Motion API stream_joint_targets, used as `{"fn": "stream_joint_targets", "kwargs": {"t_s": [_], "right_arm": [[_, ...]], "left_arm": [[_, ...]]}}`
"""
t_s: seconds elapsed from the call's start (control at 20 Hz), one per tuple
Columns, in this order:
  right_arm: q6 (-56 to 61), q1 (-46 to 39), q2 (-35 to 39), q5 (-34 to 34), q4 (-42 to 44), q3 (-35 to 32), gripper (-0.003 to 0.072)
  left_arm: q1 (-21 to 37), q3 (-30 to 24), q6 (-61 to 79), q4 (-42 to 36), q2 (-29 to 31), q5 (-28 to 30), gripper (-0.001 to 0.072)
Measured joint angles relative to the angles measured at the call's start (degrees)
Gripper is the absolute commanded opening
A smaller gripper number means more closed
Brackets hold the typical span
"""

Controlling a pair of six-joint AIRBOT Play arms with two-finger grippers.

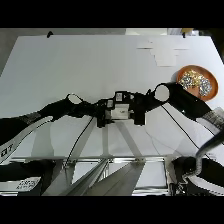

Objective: Fold the box and place the chain.

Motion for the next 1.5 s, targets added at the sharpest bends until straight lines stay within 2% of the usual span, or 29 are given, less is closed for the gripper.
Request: {"fn": "stream_joint_targets", "kwargs": {"t_s": [0.25, 0.3, 0.35, 0.4, 0.45, 0.75, 1.5], "right_arm": [[1.0, -0.3, 2.3, 0.6, 1.0, -0.1, 0.0396], [1.1, -0.3, 2.6, 0.6, 1.2, -0.1, 0.0331], [1.2, -0.3, 2.9, 0.7, 1.3, -0.1, 0.0154], [1.5, -0.4, 3.1, 0.7, 1.5, -0.1, 0.003], [1.7, -0.4, 3.2, 0.7, 1.5, -0.1, 0.0016], [2.4, -0.4, 3.3, 0.5, 1.8, -0.3, 0.0016], [4.3, -0.4, -1.8, 2.5, 2.6, -0.5, 0.0015]], "left_arm": [[0.0, 0.0, 0.0, -0.1, 0.0, 0.1, 0.0271], [0.0, 0.0, 0.0, -0.1, 0.0, 0.1, 0.0271], [0.0, 0.0, 0.0, -0.2, 0.0, 0.1, 0.0271], [0.0, 0.0, 0.0, -0.2, 0.0, 0.1, 0.0271], [0.0, 0.0, 0.0, -0.2, 0.0, 0.1, 0.0271], [0.0, 0.0, -0.1, -0.2, 0.0, 0.2, 0.0271], [0.0, 0.0, -0.1, -0.2, 0.0, 0.2, 0.0271]]}}
